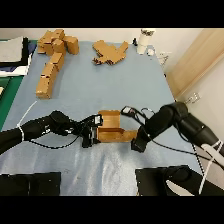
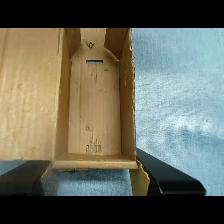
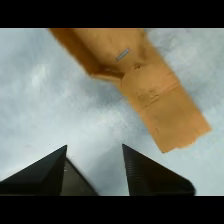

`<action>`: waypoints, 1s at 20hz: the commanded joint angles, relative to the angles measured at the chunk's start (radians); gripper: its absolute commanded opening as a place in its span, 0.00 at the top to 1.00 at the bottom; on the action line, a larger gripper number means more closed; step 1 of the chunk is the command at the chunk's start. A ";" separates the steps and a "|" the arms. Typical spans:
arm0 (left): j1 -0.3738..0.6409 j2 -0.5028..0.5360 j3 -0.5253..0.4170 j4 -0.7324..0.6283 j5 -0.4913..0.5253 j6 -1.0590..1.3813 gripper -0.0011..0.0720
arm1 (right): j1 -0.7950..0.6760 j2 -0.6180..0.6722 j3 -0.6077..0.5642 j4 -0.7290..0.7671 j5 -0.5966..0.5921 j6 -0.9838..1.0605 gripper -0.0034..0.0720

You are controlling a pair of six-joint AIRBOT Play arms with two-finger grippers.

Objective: Fold the box.

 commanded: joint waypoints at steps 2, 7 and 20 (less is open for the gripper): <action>0.000 -0.001 0.001 0.000 0.000 0.000 0.23 | 0.047 0.043 -0.099 -0.072 0.262 -0.225 0.14; 0.000 -0.001 0.001 0.000 0.000 0.000 0.23 | 0.047 -0.004 -0.099 -0.072 0.460 -0.314 0.05; 0.000 -0.001 0.001 0.000 0.000 0.000 0.23 | 0.095 -0.050 -0.101 -0.069 0.478 -0.440 0.22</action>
